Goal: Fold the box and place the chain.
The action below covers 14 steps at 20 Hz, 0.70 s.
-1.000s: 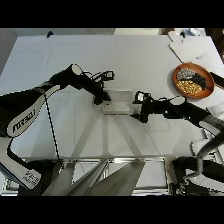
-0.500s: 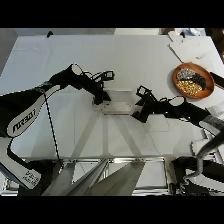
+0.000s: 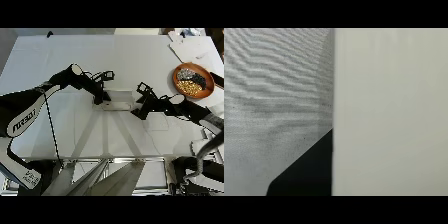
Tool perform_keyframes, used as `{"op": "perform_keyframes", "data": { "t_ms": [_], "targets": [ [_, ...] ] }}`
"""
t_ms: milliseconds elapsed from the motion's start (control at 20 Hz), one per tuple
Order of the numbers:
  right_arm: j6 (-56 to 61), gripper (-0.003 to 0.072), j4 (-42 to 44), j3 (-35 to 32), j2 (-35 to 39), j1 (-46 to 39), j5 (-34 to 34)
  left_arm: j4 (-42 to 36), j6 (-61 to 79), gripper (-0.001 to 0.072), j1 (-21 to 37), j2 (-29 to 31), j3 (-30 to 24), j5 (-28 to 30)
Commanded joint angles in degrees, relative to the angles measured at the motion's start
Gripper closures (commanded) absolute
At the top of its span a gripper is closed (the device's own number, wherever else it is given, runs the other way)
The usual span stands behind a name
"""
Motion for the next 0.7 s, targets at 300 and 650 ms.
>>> {"op": "perform_keyframes", "data": {
  "t_ms": [300,650],
  "targets": [
    [0.6,-0.0010,-0.1,1.6,-0.7,0.0,0.3,0.0,0.0,0.0701,0.0,0.0,0.0,0.0],
    [-1.3,-0.0010,-0.8,5.6,-4.1,0.0,2.6,0.0,0.0,0.0701,0.0,0.0,0.0,0.0]
  ]
}}
